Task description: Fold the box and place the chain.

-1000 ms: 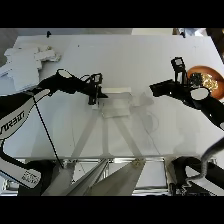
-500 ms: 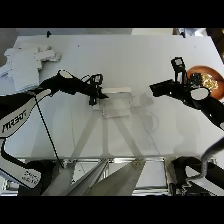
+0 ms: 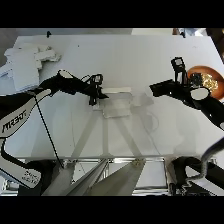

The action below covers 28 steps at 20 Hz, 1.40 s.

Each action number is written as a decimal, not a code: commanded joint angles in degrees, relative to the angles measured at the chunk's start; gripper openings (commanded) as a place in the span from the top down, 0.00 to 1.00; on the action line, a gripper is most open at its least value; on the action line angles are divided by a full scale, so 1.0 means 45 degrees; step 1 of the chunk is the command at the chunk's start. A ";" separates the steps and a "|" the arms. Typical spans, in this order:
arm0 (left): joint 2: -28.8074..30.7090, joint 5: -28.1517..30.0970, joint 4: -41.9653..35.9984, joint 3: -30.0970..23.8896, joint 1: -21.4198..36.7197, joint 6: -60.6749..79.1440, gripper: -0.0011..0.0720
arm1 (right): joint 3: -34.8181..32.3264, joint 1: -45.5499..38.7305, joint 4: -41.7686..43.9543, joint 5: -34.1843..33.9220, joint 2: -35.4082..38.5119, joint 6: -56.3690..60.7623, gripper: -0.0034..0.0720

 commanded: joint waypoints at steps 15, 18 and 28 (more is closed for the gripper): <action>-0.0010 0.0010 0.0010 0.0000 0.0010 -0.0005 0.97 | 0.0233 0.0010 0.0554 0.3201 0.0461 -0.3036 0.01; -0.0010 0.0015 0.0015 0.0000 0.0010 -0.0005 0.97 | 0.0398 0.0010 0.0845 0.4279 0.1044 -0.3973 0.01; -0.0010 0.0005 0.0010 0.0000 0.0010 -0.0005 0.97 | 0.0398 0.0860 0.0452 0.4609 0.3604 -0.4595 0.03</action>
